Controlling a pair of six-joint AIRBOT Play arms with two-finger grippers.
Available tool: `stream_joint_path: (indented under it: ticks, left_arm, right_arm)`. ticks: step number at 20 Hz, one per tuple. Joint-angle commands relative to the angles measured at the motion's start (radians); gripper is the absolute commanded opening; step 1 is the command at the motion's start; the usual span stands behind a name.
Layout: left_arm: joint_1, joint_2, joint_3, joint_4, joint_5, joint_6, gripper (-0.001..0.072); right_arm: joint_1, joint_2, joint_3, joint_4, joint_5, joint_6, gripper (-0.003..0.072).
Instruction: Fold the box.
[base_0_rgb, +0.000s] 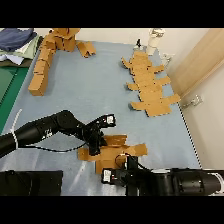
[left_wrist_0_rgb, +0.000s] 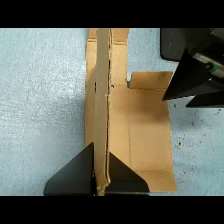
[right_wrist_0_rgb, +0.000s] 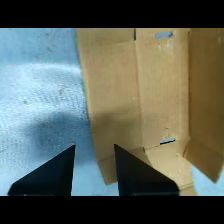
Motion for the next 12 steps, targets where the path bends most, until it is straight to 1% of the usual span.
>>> stream_joint_path:
  ticks: [1,6,9,12]
  left_arm:
    - [0.0,-0.001,0.0,0.0,0.0,0.0,0.0013]
    - [-0.001,0.0,0.0,0.0,0.0,0.0,0.0012]
    - [-0.001,0.0,0.0,0.0,0.0,0.0,0.0013]
    - [-0.001,0.0,0.0,0.0,0.0,0.0,0.0013]
  right_arm:
    - [0.015,-0.062,-0.001,-0.109,0.023,0.06,0.0375]
    - [0.015,-0.108,-0.001,-0.12,0.022,0.08,0.0376]
    - [0.016,-0.115,-0.001,-0.12,0.021,0.081,0.0375]
    - [0.016,-0.114,0.0,-0.131,0.016,0.123,0.0375]
